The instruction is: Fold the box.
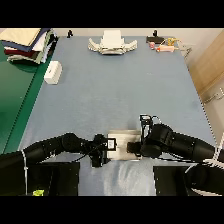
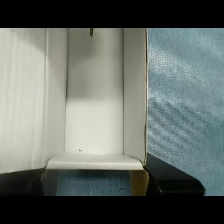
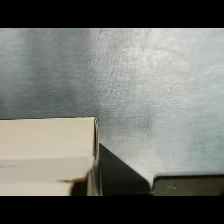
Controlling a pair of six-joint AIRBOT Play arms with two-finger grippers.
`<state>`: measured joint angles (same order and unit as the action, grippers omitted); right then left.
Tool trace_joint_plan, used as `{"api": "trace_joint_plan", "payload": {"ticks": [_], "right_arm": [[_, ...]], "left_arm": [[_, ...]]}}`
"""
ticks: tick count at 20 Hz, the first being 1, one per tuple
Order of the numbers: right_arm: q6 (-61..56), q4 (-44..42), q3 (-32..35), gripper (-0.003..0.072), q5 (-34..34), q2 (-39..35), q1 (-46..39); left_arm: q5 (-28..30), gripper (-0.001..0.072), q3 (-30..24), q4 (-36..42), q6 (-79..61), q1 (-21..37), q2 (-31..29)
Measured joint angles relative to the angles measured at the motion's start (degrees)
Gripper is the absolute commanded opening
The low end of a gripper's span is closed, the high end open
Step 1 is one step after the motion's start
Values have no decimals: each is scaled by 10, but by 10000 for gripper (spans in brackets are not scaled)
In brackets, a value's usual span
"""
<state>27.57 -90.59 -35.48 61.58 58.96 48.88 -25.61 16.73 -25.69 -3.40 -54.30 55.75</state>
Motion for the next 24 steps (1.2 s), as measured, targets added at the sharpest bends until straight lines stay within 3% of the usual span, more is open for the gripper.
{"api": "trace_joint_plan", "payload": {"ticks": [1, 5, 8, 9, 11, 12, 16, 19, 21, 24], "right_arm": [[8, 0, -4, 545, -1, 0, 0], [26, 0, -35, 551, 18, 0, 1], [39, 18, -72, 537, 76, -4, 1], [44, 26, -88, 419, 102, -9, 1], [59, 45, -115, 80, 156, -21, 1], [67, 59, -125, 3, 181, -30, 1], [113, 124, -141, 3, 251, -52, -28], [197, 116, -133, 2, 232, -48, -117], [294, 57, -127, 3, 181, -31, -203], [528, -117, -128, 3, 126, 19, -327]], "left_arm": [[0, 462, 0, 0, 0, 0, 0], [0, 462, 0, 0, 0, 0, 0], [0, 462, 0, 0, 0, 0, 0], [0, 462, 0, 0, 0, 0, 0], [0, 462, 0, 0, 0, 0, 0], [1, 462, 0, 0, 0, 0, 0], [1, 462, 0, 0, 0, 0, 0], [1, 462, 0, 0, 0, 0, 0], [1, 462, 0, 0, 0, 0, 0], [1, 462, 0, 0, 0, 0, 0]]}}
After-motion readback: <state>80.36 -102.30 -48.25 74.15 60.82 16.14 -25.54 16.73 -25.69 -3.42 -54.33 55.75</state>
